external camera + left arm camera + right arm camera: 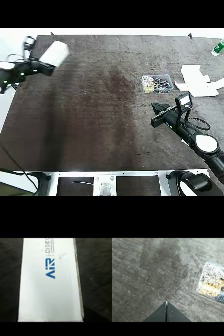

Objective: Fold the box and place the chain.

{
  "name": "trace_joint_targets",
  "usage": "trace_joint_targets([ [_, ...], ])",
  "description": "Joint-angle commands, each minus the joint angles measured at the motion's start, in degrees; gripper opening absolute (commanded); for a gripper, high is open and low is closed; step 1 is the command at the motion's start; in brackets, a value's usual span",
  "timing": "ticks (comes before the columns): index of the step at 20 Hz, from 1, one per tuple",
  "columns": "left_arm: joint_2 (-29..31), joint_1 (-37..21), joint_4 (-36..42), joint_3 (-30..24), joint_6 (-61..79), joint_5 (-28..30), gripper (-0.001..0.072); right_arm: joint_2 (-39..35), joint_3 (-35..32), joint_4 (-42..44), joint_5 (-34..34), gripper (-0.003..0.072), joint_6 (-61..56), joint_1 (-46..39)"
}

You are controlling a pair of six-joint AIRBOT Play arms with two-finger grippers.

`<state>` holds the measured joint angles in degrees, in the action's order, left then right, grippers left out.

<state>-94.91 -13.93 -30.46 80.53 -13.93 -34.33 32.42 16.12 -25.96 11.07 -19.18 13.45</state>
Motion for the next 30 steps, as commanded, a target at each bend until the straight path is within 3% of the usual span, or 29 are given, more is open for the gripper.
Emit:
trace_joint_targets([
  [1,-0.1,-6.4,-1.5,0.0,-5.5,8.5,0.0017,0.0,0.0,0.0,0.0,0.0007,-0.3,0.0],
  [5,-3.1,-9.5,-2.3,0.0,-7.1,7.4,0.0017,0.0,0.0,0.0,-0.8,0.0007,-0.3,0.0],
  [15,-10.9,-10.1,-5.5,0.2,-7.1,12.5,0.0016,0.0,0.0,0.0,-0.8,0.0007,-0.3,0.0],
  [19,-12.4,-12.4,-5.8,2.1,-7.7,9.2,0.0015,0.0,0.0,0.0,-0.8,0.0007,-0.3,0.0],
  [23,-14.2,-15.7,-7.1,6.8,-8.3,1.1,0.0016,0.0,0.0,0.0,-0.8,0.0007,-0.3,0.0],
  [30,-15.6,-15.6,-7.6,7.1,-8.3,2.3,0.0017,0.0,0.0,0.0,-0.8,0.0007,-0.3,0.0],
])
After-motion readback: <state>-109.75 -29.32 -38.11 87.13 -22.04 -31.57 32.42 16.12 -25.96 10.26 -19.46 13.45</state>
